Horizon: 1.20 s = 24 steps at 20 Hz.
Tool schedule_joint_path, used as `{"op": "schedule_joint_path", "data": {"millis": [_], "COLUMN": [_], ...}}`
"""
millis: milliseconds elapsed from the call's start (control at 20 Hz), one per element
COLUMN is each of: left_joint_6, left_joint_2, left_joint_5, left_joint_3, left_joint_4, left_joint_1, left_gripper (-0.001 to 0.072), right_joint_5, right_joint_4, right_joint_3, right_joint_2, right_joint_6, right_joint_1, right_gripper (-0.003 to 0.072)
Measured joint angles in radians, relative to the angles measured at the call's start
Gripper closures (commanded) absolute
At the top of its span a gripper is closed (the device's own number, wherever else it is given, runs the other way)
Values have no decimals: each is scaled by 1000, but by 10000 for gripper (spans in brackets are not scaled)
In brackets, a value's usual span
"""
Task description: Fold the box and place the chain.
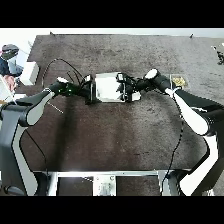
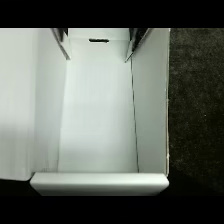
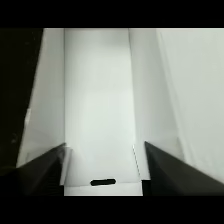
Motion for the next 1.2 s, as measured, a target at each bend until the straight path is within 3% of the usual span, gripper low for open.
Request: {"op": "schedule_joint_path", "data": {"millis": [150,250,400,500,750,1200], "left_joint_6": [0,-1,-1,-1,-1,1], "left_joint_2": [0,0,0,0,0,0], "left_joint_5": [0,0,0,0,1,0], "left_joint_3": [0,0,0,0,0,0], "left_joint_4": [0,0,-1,-1,-1,0], "left_joint_1": [0,0,0,0,0,0], "left_gripper": [480,480,480,480,480,480], "right_joint_5": [-2,-3,-5,5,63,95], "right_joint_4": [-3,-5,-46,-106,-231,-266], "right_joint_3": [0,0,0,0,0,-8], "right_joint_2": [0,0,8,23,91,152], "right_joint_6": [2,12,85,186,498,1065], "right_joint_1": [-1,-2,-8,-13,-46,-257], "right_gripper": [-12,276,292,672,677,677]}}
